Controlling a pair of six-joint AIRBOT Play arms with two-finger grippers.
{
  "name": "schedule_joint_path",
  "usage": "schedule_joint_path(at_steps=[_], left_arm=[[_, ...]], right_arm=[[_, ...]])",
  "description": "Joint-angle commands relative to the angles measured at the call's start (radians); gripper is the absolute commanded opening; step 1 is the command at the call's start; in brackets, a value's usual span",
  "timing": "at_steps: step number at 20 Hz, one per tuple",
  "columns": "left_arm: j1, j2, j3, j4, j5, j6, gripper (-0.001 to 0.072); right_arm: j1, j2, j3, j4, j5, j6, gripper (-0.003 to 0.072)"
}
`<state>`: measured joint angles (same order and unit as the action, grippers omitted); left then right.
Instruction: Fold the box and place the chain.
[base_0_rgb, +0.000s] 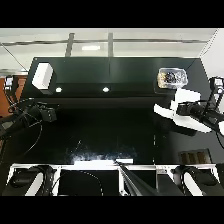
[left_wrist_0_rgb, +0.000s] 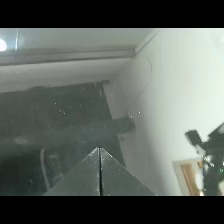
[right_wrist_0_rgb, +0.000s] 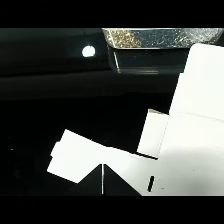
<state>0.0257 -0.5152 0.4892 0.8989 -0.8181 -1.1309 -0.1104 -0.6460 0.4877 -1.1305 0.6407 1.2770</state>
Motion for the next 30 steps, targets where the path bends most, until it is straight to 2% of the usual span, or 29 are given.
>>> schedule_joint_path(at_steps=[1, 4, 6, 8, 9, 10, 11, 12, 14, 16, 17, 18, 21, 22, 23, 24, 26, 28, 29, 30], left_arm=[[-0.002, 0.0, -0.037, -0.057, -0.077, -0.003, 0.0026], [-0.053, 0.0, -0.169, -0.233, -0.095, -0.001, 0.0026], [-0.092, 0.0, -0.217, -0.247, -0.096, -0.002, 0.0026], [-0.11, 0.0, -0.222, -0.246, -0.085, -0.001, 0.003], [-0.112, 0.0, -0.222, -0.247, -0.06, -0.001, 0.0074], [-0.112, 0.0, -0.222, -0.249, -0.022, 0.0, 0.0322], [-0.112, 0.0, -0.222, -0.258, 0.021, 0.005, 0.0664], [-0.113, 0.0, -0.22, -0.263, 0.066, 0.006, 0.0719], [-0.113, -0.001, -0.209, -0.263, 0.112, 0.006, 0.0719], [-0.113, 0.0, -0.193, -0.257, 0.103, 0.014, 0.0719], [-0.113, 0.0, -0.19, -0.256, 0.098, 0.033, 0.0719], [-0.113, 0.0, -0.19, -0.255, 0.097, 0.04, 0.0719], [-0.113, -0.001, -0.19, -0.248, 0.104, 0.055, 0.0719], [-0.113, -0.001, -0.19, -0.245, 0.104, 0.059, 0.0719], [-0.113, -0.001, -0.19, -0.245, 0.105, 0.062, 0.0719], [-0.113, -0.001, -0.19, -0.245, 0.108, 0.062, 0.0719], [-0.113, -0.001, -0.19, -0.246, 0.113, 0.061, 0.0717], [-0.113, -0.001, -0.19, -0.246, 0.116, 0.061, 0.0716], [-0.113, -0.001, -0.19, -0.246, 0.116, 0.061, 0.0716], [-0.112, -0.001, -0.19, -0.246, 0.117, 0.061, 0.0716]], right_arm=[[0.0, 0.0, 0.0, 0.0, 0.0, 0.0, 0.001], [0.0, 0.0, 0.0, 0.0, 0.0, 0.0, 0.001], [0.0, 0.0, 0.0, 0.004, -0.001, 0.002, 0.001], [0.001, 0.0, 0.0, 0.036, -0.044, 0.002, 0.001], [0.0, 0.0, 0.0, 0.06, -0.094, 0.003, 0.0012], [0.001, 0.0, 0.0, 0.076, -0.102, 0.01, 0.0242], [0.001, -0.001, 0.0, 0.075, -0.112, 0.007, 0.0641], [0.0, -0.002, 0.0, 0.051, -0.115, 0.002, 0.0661], [-0.037, -0.008, 0.026, -0.159, -0.104, 0.107, 0.066], [-0.217, -0.071, 0.146, -0.507, -0.011, 0.512, 0.0659], [-0.327, -0.115, 0.209, -0.583, 0.043, 0.582, 0.0659], [-0.438, -0.167, 0.266, -0.605, 0.105, 0.581, 0.0659], [-0.752, -0.346, 0.405, -0.628, 0.411, 0.582, 0.0659], [-0.836, -0.392, 0.429, -0.622, 0.458, 0.581, 0.0659], [-0.9, -0.425, 0.447, -0.59, 0.47, 0.573, 0.0659], [-0.956, -0.454, 0.465, -0.496, 0.455, 0.502, 0.0659], [-1.041, -0.52, 0.494, -0.158, 0.439, 0.206, 0.0659], [-1.106, -0.619, 0.523, 0.187, 0.549, -0.072, 0.0659], [-1.121, -0.682, 0.544, 0.269, 0.631, -0.143, 0.0659], [-1.123, -0.74, 0.566, 0.285, 0.699, -0.168, 0.0659]])
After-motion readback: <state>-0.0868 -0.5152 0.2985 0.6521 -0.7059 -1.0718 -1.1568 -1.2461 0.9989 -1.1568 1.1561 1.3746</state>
